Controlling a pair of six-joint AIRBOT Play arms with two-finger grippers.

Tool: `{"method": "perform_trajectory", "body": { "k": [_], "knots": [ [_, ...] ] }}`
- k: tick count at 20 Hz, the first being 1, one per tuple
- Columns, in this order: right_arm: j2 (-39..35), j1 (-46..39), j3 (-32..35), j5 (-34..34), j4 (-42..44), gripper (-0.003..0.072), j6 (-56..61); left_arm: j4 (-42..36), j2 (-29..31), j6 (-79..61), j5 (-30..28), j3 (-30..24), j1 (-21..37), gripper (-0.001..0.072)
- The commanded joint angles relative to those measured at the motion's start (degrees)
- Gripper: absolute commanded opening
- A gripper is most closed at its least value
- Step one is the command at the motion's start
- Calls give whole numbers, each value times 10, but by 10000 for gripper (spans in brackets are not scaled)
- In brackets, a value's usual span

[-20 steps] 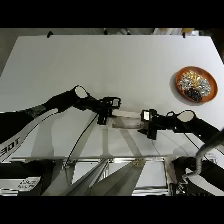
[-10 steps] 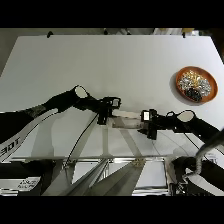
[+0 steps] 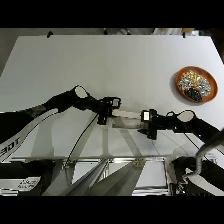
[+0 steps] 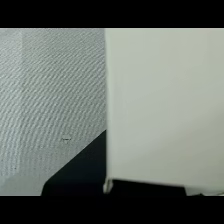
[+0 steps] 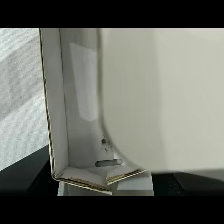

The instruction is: Fold the box and place the chain.

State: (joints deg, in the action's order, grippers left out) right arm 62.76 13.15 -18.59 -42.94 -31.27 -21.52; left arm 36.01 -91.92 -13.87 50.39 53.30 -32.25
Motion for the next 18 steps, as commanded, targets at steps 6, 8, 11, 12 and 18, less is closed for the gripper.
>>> {"method": "perform_trajectory", "body": {
  "k": [6,8,11,12,18],
  "knots": [
    [0,0,0,0,0,420,0,0,0,0,0,0,0,13],
    [0,0,0,-2,0,632,0,0,0,0,0,0,0,13],
    [0,0,0,-2,0,668,0,0,0,0,0,0,0,13],
    [0,0,0,-2,0,668,0,0,0,0,0,0,0,13],
    [0,0,0,-14,-2,684,0,0,0,0,0,0,0,13]
  ]
}}
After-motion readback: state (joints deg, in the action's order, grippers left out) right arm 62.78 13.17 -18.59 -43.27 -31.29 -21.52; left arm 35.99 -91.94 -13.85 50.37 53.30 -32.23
